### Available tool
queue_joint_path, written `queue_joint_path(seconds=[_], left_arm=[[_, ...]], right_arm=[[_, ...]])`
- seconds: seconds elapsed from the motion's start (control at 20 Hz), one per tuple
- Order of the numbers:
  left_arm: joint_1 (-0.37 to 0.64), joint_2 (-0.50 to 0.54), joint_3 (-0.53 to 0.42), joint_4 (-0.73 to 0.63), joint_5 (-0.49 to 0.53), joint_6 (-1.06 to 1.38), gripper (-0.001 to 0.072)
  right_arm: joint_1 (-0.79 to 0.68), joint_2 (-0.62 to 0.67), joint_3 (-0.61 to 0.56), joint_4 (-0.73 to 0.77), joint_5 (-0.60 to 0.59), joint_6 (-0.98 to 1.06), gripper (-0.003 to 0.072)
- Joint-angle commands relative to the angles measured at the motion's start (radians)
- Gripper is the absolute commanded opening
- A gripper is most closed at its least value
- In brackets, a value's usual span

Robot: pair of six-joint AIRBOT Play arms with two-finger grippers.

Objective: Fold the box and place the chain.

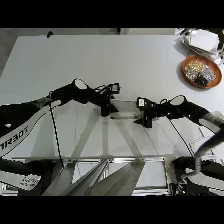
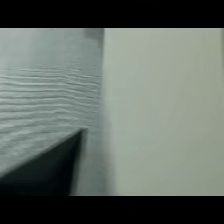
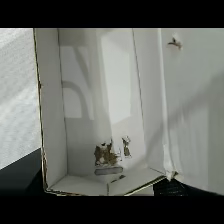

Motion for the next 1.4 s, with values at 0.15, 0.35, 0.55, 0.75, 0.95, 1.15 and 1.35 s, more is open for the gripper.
queue_joint_path(seconds=[0.15, 0.35, 0.55, 0.75, 0.95, 1.15, 1.35], left_arm=[[0.066, 0.060, 0.000, 0.075, -0.052, -0.061, 0.0688], [0.151, 0.144, 0.000, 0.255, -0.122, -0.226, 0.0688], [0.190, 0.227, 0.000, 0.306, -0.305, -0.369, 0.0001], [0.073, 0.234, 0.000, 0.310, -0.340, -0.406, 0.0002], [-0.063, 0.233, 0.000, 0.227, -0.113, -0.405, 0.0002], [-0.077, 0.206, 0.000, 0.061, 0.166, -0.484, 0.0001], [-0.077, 0.149, 0.000, 0.075, 0.263, -0.639, 0.0001]], right_arm=[[0.000, 0.001, 0.000, -0.001, 0.004, 0.004, 0.0291], [0.000, 0.001, 0.000, -0.001, 0.004, 0.004, 0.0291], [0.000, 0.001, 0.000, -0.001, 0.004, 0.004, 0.0291], [0.000, 0.001, 0.000, -0.001, 0.004, 0.004, 0.0291], [0.000, 0.001, 0.000, -0.001, 0.004, 0.004, 0.0291], [0.000, 0.001, 0.000, -0.002, 0.004, 0.004, 0.0291], [0.000, 0.001, 0.000, -0.001, 0.004, 0.004, 0.0291]])
